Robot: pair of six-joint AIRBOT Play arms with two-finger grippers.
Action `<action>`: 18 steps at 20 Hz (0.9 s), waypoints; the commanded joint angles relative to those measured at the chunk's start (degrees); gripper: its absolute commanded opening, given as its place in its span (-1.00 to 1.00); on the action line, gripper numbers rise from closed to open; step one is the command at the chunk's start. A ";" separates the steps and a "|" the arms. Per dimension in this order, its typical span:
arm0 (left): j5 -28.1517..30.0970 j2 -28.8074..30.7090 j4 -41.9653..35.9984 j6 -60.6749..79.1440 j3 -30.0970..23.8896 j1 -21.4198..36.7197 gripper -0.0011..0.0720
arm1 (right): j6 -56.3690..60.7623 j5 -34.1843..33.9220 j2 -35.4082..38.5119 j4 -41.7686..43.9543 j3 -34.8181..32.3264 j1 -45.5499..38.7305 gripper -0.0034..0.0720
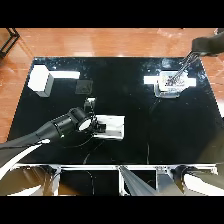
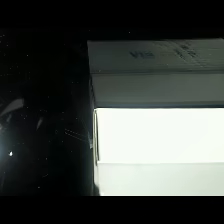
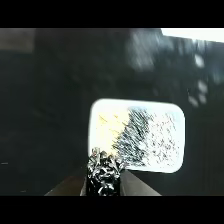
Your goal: Fold the box and place the chain.
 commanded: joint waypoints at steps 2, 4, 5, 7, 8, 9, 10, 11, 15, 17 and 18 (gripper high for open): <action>0.07 0.04 0.02 0.02 0.04 0.00 -0.91 | -2.84 -2.95 11.91 4.35 -0.55 0.00 -0.87; -0.11 0.04 0.02 0.02 0.04 0.00 -0.91 | -3.67 -3.89 16.87 8.52 -3.69 0.17 -0.87; -0.15 0.04 0.00 0.02 0.04 0.00 -0.91 | -3.96 -4.59 19.26 10.16 -5.79 0.55 -0.87; -0.22 0.04 0.00 0.02 0.04 0.00 -0.91 | -4.07 -5.64 23.74 11.23 -10.99 2.38 -0.87; -0.42 0.04 0.00 0.00 0.04 0.00 -0.91 | -4.04 -6.01 25.75 11.61 -13.66 3.74 -0.87; -0.76 0.04 0.00 0.00 0.04 0.00 -0.91 | -4.02 -6.45 27.28 12.39 -15.78 4.96 -0.87; -1.22 0.04 0.02 0.00 0.04 0.00 -0.91 | -4.02 -6.95 28.59 14.03 -17.75 6.03 -0.87; -1.49 0.04 0.02 -0.04 0.04 0.00 -0.91 | -4.04 -7.56 29.44 15.98 -19.23 6.86 -0.87; -1.38 0.04 0.22 -2.03 0.04 0.00 -0.91 | -4.02 -8.44 30.18 23.50 -22.80 10.75 -0.87; -1.49 0.04 0.44 -2.47 0.07 -0.02 -0.91 | -3.67 -7.74 30.16 25.20 -23.69 13.46 -0.87; -1.51 0.04 0.76 -3.41 0.07 -0.02 -0.91 | -2.86 -7.13 30.16 26.08 -24.24 15.02 -0.87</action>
